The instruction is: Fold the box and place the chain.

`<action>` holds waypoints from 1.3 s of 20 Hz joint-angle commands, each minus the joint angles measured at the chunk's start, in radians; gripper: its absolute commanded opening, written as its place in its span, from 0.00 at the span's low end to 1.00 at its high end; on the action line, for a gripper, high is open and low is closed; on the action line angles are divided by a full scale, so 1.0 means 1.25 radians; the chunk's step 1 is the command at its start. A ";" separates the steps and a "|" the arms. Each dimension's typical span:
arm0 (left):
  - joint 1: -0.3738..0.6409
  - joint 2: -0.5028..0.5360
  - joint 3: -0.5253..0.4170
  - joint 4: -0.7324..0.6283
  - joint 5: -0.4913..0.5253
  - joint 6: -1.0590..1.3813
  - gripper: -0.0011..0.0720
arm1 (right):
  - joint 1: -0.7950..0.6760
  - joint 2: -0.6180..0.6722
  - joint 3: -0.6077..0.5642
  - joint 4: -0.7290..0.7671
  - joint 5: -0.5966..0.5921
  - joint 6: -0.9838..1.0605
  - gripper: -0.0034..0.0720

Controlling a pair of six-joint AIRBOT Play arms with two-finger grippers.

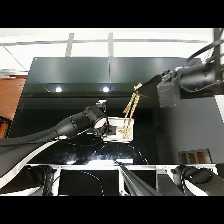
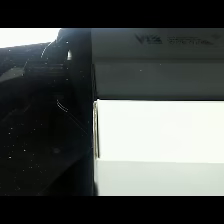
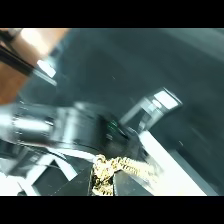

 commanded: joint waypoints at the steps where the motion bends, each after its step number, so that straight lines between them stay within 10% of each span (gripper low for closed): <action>1: 0.001 -0.001 0.000 0.000 0.000 0.000 0.05 | 0.007 -0.001 -0.058 -0.089 0.022 0.019 0.10; 20: 0.001 -0.014 0.000 0.000 -0.001 0.000 0.05 | 0.110 -0.041 -0.305 -0.076 -0.121 0.058 0.12; 22: 0.001 -0.016 0.000 0.000 0.001 0.000 0.05 | 0.110 -0.041 -0.304 -0.118 -0.105 0.079 0.72; 26: -0.001 -0.017 0.000 -0.001 -0.016 0.018 0.05 | 0.051 -0.014 -0.304 -0.216 -0.056 0.083 0.72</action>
